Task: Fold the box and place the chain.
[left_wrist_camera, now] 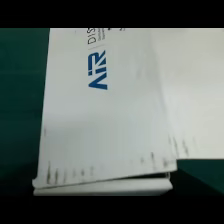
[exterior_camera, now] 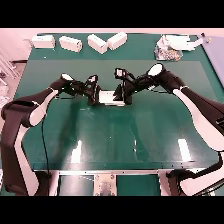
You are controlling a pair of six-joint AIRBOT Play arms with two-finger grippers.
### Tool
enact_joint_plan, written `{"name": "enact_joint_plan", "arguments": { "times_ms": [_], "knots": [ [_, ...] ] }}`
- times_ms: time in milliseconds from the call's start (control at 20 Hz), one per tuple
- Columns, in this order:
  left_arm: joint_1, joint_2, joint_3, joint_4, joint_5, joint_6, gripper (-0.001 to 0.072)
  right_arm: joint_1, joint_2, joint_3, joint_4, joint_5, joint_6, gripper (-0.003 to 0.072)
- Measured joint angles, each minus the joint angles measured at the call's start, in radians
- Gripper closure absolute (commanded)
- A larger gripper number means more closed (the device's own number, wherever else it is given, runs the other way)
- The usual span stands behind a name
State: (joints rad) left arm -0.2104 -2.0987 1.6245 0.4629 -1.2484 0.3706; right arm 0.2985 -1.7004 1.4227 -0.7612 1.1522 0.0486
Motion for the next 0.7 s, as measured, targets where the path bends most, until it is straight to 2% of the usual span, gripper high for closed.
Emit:
{"name": "enact_joint_plan", "arguments": {
  "times_ms": [200,300,700],
  "knots": [
    [0.0,0.0,0.0,0.0,0.0,0.0,0.0363,0.0,-0.001,0.005,-0.009,0.014,-0.005,0.0473],
    [0.0,0.0,0.0,0.0,0.0,0.0,0.0363,0.0,-0.01,0.014,-0.018,0.016,-0.006,0.0442],
    [0.0,0.0,0.0,0.0,0.0,0.0,0.0363,0.001,-0.047,0.072,-0.045,0.023,-0.005,0.0414]
  ]
}}
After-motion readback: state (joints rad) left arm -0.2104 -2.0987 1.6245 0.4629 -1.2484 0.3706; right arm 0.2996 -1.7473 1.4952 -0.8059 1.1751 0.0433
